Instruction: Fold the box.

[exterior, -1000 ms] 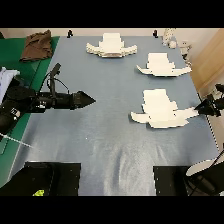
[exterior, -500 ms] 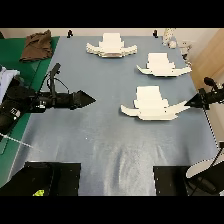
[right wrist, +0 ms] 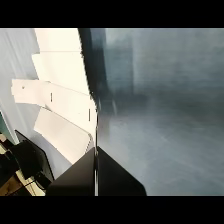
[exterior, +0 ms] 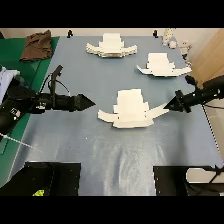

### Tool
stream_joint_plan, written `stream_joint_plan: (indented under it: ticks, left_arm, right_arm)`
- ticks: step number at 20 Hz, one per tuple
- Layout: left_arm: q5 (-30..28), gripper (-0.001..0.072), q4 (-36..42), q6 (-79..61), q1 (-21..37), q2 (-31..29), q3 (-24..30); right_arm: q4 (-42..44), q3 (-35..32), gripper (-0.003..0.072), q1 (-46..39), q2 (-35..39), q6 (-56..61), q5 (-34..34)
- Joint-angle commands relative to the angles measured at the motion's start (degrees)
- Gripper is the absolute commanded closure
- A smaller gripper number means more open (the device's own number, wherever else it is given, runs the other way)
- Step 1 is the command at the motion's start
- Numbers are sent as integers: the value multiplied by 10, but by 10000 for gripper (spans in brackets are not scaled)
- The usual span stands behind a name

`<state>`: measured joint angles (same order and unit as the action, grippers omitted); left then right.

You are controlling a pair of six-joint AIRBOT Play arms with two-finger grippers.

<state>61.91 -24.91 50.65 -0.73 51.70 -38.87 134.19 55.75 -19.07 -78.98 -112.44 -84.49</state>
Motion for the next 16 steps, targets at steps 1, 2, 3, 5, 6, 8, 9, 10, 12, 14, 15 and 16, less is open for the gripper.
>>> stream_joint_plan:
  ticks: [1,2,3,5,6,8,9,10,12,14,15,16]
  left_arm:
    - [27,21,-38,0,0,0,0]
    - [32,21,-38,0,0,0,0]
    - [33,21,-38,0,0,0,0]
    - [31,21,-38,-1,0,0,0]
    - [32,21,-38,-1,0,0,0]
    - [32,21,-38,0,0,0,0]
    - [32,21,-38,0,0,0,0]
    - [32,20,-38,0,0,0,0]
    - [33,21,-38,0,0,0,0]
    - [33,21,-38,0,0,0,0]
    - [33,21,-38,0,0,0,0]
    - [33,21,-38,0,0,0,0]
  right_arm:
    - [-7,-128,688,57,107,35,91]
    - [-6,-151,688,69,124,36,115]
    - [-7,-165,688,80,135,37,130]
    - [-7,-168,684,85,138,54,129]
    - [-8,-168,606,84,138,56,129]
    - [-17,-168,237,84,137,61,129]
    - [-22,-168,244,84,134,62,129]
    - [-28,-165,262,84,126,62,125]
    - [-33,-153,285,84,100,53,101]
    - [-25,-137,286,84,63,28,64]
    - [-15,-131,328,84,45,14,51]
    - [-1,-129,409,84,31,-5,47]
